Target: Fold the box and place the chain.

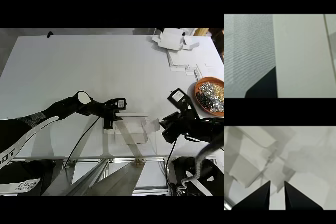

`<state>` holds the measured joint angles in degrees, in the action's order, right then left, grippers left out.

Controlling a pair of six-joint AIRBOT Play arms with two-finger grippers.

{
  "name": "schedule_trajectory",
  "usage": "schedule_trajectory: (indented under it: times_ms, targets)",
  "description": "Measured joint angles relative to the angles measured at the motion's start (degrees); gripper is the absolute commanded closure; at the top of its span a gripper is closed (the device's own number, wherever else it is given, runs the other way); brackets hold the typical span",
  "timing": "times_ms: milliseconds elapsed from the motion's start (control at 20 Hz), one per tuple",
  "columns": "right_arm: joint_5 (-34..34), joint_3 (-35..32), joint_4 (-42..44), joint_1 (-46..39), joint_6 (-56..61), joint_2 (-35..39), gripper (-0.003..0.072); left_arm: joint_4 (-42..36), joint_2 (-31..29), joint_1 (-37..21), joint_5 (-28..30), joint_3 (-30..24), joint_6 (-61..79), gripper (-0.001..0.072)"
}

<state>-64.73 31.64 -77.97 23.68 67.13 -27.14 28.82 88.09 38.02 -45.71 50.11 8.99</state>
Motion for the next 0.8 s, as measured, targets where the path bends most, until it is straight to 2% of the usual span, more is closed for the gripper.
schedule_trajectory:
  times_ms: [50, 150, 400, 450, 550, 600, 800]
  targets:
    - [-0.1, -0.3, 1.7, 0.0, -4.6, -0.1, 0.0538, 0.0, 0.0, 0.0, 0.0, 0.0, 0.0, 0.0701]
    - [-0.2, -1.3, 4.6, 0.0, -11.7, -0.7, 0.0673, 0.0, 0.0, 0.0, -0.1, 0.0, 0.0, 0.0701]
    - [0.1, -6.1, 11.7, 0.3, -25.9, -2.3, 0.0672, 0.0, 0.0, 0.0, -0.1, 0.0, 0.0, 0.0701]
    - [0.6, -7.4, 12.3, 0.4, -28.9, -2.3, 0.0609, 0.0, 0.0, 0.0, -0.2, 0.0, 0.0, 0.0701]
    - [2.2, -10.6, 12.2, 1.3, -34.6, -2.4, 0.0201, 0.0, 0.0, 0.0, -0.2, 0.0, 0.0, 0.0701]
    - [3.8, -12.4, 11.8, 2.3, -37.5, -2.3, 0.0070, 0.0, 0.0, 0.0, -0.2, 0.0, 0.0, 0.0701]
    - [11.6, -18.9, 8.2, 8.8, -43.5, -1.3, 0.0045, 0.0, 0.0, 0.0, -0.3, 0.0, 0.0, 0.0701]
